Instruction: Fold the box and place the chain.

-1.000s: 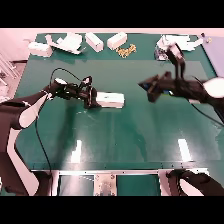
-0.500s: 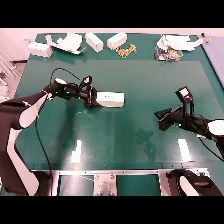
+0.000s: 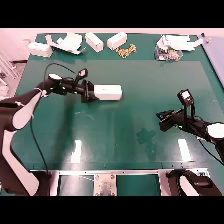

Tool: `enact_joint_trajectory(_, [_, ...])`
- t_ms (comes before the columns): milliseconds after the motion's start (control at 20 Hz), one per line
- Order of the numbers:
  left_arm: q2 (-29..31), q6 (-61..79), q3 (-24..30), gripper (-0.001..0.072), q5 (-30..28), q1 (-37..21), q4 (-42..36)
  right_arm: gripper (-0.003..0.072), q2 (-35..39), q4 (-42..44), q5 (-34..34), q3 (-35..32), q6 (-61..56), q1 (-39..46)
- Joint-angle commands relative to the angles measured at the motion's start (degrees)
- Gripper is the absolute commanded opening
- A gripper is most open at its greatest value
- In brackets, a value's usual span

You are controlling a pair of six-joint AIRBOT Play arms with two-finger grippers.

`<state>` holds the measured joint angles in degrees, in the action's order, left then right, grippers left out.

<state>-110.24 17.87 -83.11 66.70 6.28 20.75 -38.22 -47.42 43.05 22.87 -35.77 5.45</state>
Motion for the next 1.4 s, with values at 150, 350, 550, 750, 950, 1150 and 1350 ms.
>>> enact_joint_trajectory(150, [14.16,-9.07,6.05,0.0014,-12.26,-8.22,0.57,0.0011,0.11,0.04,-0.20,-0.07,-0.04,0.00])
enact_joint_trajectory(350, [26.12,-12.50,15.28,0.0014,-24.96,-16.26,1.55,0.0011,0.17,1.99,-0.20,-0.02,-0.24,0.00])
enact_joint_trajectory(550, [34.60,-14.97,23.58,0.0014,-41.97,-23.76,1.14,0.0011,0.20,7.34,-0.22,0.35,-0.22,0.00])
enact_joint_trajectory(750, [33.16,-14.82,25.90,0.0014,-45.35,-29.00,0.15,0.0011,0.22,9.55,-0.22,0.35,-0.22,0.00])
enact_joint_trajectory(950, [26.86,-10.75,25.27,0.0015,-47.41,-31.74,-4.81,0.0011,0.22,9.57,-0.22,0.35,-0.22,0.00])
enact_joint_trajectory(1150, [19.71,-9.22,21.57,0.0015,-49.75,-31.74,-11.37,0.0011,0.24,12.00,-0.24,0.35,-0.20,0.00])
enact_joint_trajectory(1350, [15.45,-8.37,19.32,0.0016,-55.41,-31.74,-13.64,0.0011,0.24,12.57,-0.22,0.35,-0.22,-0.02])
